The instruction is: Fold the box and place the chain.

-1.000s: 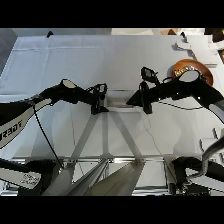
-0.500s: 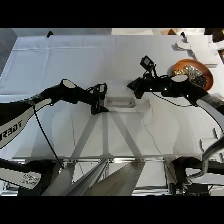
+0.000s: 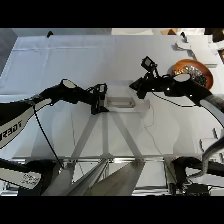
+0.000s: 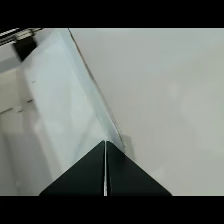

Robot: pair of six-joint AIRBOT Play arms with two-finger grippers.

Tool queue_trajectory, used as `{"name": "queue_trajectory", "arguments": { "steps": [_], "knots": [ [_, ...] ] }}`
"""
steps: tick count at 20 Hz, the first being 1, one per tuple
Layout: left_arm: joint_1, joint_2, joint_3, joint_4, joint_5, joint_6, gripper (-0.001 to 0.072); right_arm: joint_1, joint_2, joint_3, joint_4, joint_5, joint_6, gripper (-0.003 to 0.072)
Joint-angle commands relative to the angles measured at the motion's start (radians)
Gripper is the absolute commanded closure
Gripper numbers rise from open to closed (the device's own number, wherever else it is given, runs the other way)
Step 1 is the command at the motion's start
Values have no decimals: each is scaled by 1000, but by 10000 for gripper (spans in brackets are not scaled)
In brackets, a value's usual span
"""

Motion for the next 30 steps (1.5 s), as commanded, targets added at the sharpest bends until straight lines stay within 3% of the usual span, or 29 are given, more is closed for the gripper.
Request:
{"name": "queue_trajectory", "arguments": {
  "steps": [1, 5, 7, 9, 11, 12, 19, 30],
  "knots": [
    [0, 0, 0, 0, 1, -1, 453, -31, 136, -2, -221, 181, 9, 676],
    [0, 0, 0, 0, 1, -1, 453, -28, 215, -6, -502, 330, 8, 674],
    [0, 0, 0, 0, 1, 0, 453, 2, 214, -7, -632, 334, 8, 674],
    [0, 0, 0, 0, 1, -1, 453, 16, 211, -15, -620, 300, 7, 656],
    [0, 0, 0, 0, 1, -1, 453, 23, 192, -40, -571, 238, 6, 393],
    [0, 0, 0, 0, 1, -1, 453, 23, 178, -56, -561, 214, 6, 341],
    [0, 0, 0, 0, 1, 0, 453, 30, 80, -70, -432, 111, -13, 346],
    [0, 0, 0, 0, 1, 0, 453, 88, 3, -70, -425, -10, -11, 351]
  ]
}}
